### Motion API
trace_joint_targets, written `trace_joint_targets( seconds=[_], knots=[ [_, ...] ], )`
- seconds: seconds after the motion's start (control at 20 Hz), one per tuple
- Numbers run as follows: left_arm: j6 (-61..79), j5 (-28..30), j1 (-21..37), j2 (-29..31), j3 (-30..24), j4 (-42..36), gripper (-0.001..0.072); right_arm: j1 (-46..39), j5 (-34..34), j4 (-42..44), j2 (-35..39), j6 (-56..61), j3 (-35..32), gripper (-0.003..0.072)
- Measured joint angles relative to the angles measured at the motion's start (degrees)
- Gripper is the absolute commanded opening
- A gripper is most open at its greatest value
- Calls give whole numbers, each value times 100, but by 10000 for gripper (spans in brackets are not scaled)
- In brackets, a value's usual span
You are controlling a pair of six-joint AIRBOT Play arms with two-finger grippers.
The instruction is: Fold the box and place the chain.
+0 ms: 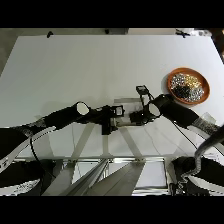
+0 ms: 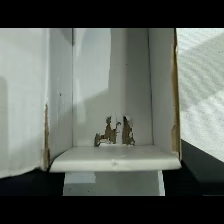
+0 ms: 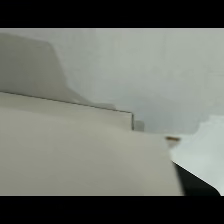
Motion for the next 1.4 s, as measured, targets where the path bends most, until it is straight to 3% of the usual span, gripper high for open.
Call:
trace_joint_targets(
  seconds=[0.3, 0.6, 0.7, 0.8, 0.85, 1.05, 1.1, 1.2, 1.25, 1.4],
  knots=[
    [-15, 0, 0, 0, 2, 0, 90, -2, 332, -103, 0, 9, 0, 255],
    [-17, 0, 0, 0, 0, -2, 90, -2, 404, -136, -114, 26, 4, 253],
    [-17, -2, 0, 0, 2, 0, 90, -2, 442, -92, -188, 26, 7, 159],
    [-20, -2, 0, 0, 2, -2, 90, -2, 426, -50, -229, 24, 7, 122],
    [-20, 0, 0, 0, 2, -4, 90, -2, 422, -31, -240, 24, 7, 11],
    [-33, 0, 0, -2, 0, -7, 90, -4, 402, 0, -267, 20, 4, 14],
    [-33, 0, 0, -2, 0, -7, 90, -7, 400, 4, -267, -15, 4, 52],
    [-9, -17, 4, 0, 0, 9, 90, -2, 374, -2, -260, -83, 0, 350],
    [11, -33, 7, 2, 0, 31, 90, 2, 345, 7, -234, -105, -2, 413],
    [-2, -11, 0, 0, 0, 0, 90, -2, 393, -107, -42, -271, -15, 414]
  ],
)
